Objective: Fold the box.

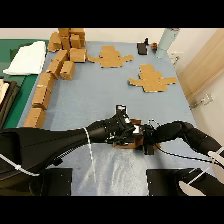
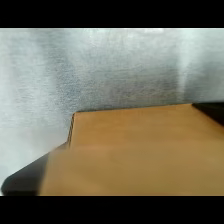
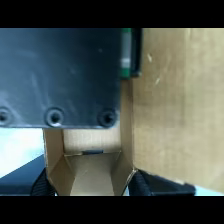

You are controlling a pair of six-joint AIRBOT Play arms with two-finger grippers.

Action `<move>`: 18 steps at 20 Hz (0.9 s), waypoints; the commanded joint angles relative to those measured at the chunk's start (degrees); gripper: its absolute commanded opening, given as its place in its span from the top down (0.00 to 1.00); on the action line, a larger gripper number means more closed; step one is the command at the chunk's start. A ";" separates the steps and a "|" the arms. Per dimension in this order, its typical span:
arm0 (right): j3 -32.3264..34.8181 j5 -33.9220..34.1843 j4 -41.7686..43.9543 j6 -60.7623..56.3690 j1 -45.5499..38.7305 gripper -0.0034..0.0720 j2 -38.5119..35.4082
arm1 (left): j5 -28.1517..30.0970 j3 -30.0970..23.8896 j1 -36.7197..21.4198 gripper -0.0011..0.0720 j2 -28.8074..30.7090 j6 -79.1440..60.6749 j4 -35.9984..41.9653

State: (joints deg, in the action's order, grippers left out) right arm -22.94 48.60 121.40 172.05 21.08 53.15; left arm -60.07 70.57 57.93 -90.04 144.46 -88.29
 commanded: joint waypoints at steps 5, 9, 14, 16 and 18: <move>-0.02 0.37 -0.15 -0.02 -0.02 0.29 0.00 | -0.52 -0.04 -0.15 0.40 -0.02 0.07 -0.46; -0.04 0.37 -0.15 -0.02 -0.02 0.29 0.00 | -0.48 -0.04 -0.15 0.41 -0.04 0.74 -0.48; -0.02 0.37 -0.15 -0.02 -0.02 0.29 0.00 | -0.55 -0.04 -0.15 0.55 -2.47 0.72 -0.48; -0.04 0.37 -0.15 0.00 -0.02 0.29 0.00 | -0.35 -0.02 -0.17 0.90 -2.64 0.70 -0.52; -0.02 0.37 -0.15 0.00 -0.02 0.29 0.00 | -0.35 0.09 -0.17 0.91 -2.64 0.70 -0.72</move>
State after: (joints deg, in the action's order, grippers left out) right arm -22.94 49.17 121.12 171.89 21.06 53.15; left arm -61.12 70.61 57.74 -92.18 145.51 -89.08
